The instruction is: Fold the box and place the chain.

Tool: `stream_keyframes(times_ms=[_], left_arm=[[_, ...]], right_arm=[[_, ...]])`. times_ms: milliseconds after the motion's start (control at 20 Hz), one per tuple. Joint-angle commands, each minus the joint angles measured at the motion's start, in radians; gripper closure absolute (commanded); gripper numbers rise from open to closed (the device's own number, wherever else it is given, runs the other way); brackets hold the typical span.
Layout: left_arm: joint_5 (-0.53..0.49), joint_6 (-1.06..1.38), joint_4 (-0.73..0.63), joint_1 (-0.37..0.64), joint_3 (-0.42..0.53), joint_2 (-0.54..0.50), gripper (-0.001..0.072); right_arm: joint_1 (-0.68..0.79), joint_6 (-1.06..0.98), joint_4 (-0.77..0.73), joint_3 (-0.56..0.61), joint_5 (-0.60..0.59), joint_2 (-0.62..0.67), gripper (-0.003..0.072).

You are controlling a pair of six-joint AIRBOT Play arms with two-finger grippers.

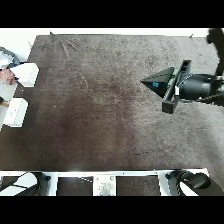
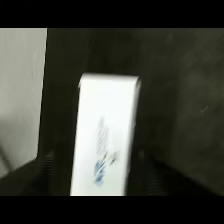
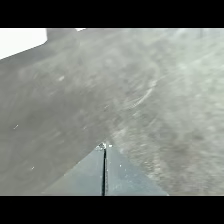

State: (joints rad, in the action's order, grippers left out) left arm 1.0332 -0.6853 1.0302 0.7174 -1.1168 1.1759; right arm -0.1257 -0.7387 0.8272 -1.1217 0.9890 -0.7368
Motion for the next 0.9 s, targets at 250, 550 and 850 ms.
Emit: stream_keyframes(times_ms=[250,550,850], left_arm=[[0.011,0.389,-0.716,-0.074,-0.083,-0.184,0.0706],[-0.481,0.567,-0.725,-0.347,0.293,-0.554,0.0706],[-0.998,0.593,-0.724,-0.729,0.729,-0.806,0.0705]], right_arm=[[0.000,-0.244,0.175,0.108,-0.379,0.072,0.0703],[-0.002,-0.280,0.175,0.483,-0.810,0.250,0.0703],[-0.002,-0.279,0.176,0.724,-0.882,0.332,0.0704]])
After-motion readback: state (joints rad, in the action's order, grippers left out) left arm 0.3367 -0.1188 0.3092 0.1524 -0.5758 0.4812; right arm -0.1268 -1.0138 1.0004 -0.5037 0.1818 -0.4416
